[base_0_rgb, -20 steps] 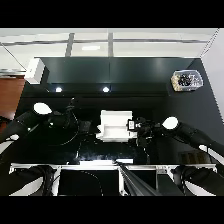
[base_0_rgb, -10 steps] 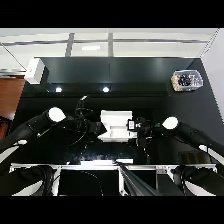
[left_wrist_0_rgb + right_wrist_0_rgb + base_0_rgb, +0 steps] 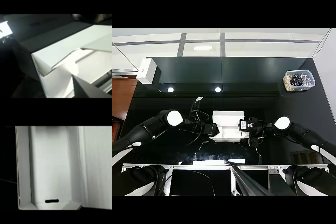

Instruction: Fold the box and place the chain.

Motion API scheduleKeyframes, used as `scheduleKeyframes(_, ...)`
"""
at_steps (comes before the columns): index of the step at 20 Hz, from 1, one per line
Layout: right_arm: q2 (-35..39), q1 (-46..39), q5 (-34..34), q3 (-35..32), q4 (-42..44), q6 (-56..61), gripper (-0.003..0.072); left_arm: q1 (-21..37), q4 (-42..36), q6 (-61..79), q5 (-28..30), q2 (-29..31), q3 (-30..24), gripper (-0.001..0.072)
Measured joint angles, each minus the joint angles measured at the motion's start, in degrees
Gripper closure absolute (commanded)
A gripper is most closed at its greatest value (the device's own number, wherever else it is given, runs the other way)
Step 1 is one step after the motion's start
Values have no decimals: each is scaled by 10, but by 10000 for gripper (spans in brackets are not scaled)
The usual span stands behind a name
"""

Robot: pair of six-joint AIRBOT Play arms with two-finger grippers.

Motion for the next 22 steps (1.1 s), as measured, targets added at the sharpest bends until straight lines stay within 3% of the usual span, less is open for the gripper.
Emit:
scheduleKeyframes(1,0,0,0,0,0,0,442,-1,6,-5,-5,0,5,387)
scheduleKeyframes(2,0,0,0,0,0,0,443,-2,17,-6,-7,0,8,397)
scheduleKeyframes(5,0,0,-1,0,0,0,442,-2,33,-15,-25,0,21,392)
scheduleKeyframes(7,0,0,-1,0,0,0,443,-2,38,-17,-36,0,28,274)
scheduleKeyframes(14,0,0,0,0,0,0,442,-13,67,-57,-49,0,40,275)
scheduleKeyframes(22,0,0,0,0,0,0,442,-71,218,-241,-80,-27,102,275)
